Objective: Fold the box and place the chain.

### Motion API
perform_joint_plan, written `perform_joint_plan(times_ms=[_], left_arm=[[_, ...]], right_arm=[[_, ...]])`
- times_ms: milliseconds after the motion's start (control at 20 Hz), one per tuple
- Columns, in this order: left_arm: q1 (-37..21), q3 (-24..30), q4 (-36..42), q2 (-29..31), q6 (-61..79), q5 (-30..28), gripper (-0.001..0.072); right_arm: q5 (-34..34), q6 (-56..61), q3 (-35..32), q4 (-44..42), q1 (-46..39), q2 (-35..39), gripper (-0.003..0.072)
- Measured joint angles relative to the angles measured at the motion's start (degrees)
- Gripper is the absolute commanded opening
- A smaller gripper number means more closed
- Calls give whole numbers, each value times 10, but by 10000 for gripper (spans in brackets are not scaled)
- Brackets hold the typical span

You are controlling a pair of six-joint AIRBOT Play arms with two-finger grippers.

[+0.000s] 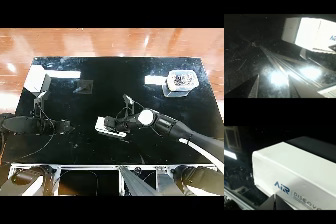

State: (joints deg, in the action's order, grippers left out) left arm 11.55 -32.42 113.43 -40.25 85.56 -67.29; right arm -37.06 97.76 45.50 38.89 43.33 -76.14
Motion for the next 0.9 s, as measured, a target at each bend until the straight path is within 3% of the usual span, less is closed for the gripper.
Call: perform_joint_plan(times_ms=[350,600,800,900], left_arm=[[0,0,0,0,9,4,471],[-1,-8,10,-11,84,68,471],[1,-59,38,-82,215,75,470],[17,-109,67,-138,310,18,473]], right_arm=[[-26,-10,3,0,-14,5,32],[-49,-33,7,-19,-52,57,32],[-104,-55,8,8,-120,122,32],[-156,-59,8,61,-170,146,33]])
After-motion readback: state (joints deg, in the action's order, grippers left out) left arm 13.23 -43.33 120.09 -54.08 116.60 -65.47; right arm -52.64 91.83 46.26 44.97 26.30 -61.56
